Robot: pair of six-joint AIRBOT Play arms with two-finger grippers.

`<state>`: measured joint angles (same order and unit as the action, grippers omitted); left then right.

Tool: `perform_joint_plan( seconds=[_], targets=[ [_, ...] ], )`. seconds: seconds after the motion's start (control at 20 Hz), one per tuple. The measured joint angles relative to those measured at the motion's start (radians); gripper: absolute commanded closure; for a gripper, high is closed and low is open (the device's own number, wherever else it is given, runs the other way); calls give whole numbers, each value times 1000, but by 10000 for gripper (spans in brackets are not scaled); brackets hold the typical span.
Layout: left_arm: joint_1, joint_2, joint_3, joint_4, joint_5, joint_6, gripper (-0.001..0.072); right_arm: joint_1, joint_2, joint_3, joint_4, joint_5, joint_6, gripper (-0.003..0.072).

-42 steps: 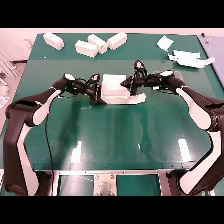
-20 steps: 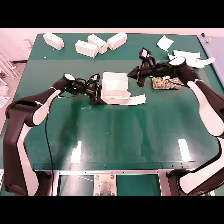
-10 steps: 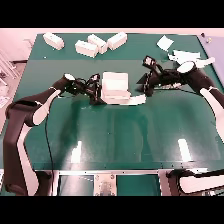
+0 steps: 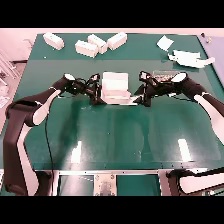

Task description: Fold the box and place the chain.

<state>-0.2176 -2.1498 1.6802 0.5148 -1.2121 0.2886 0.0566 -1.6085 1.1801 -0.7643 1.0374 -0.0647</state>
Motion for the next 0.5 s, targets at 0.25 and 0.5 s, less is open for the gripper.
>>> perform_joint_plan(
  seconds=[0.25, 0.5],
  targets=[
    [0, 0, 0, 0, 0, 0, 118, 26, -31, -3, 25, -52, -79, 178],
    [0, 0, 0, 0, 0, 0, 118, 37, -40, -3, 34, -91, -128, 353]
  ],
)
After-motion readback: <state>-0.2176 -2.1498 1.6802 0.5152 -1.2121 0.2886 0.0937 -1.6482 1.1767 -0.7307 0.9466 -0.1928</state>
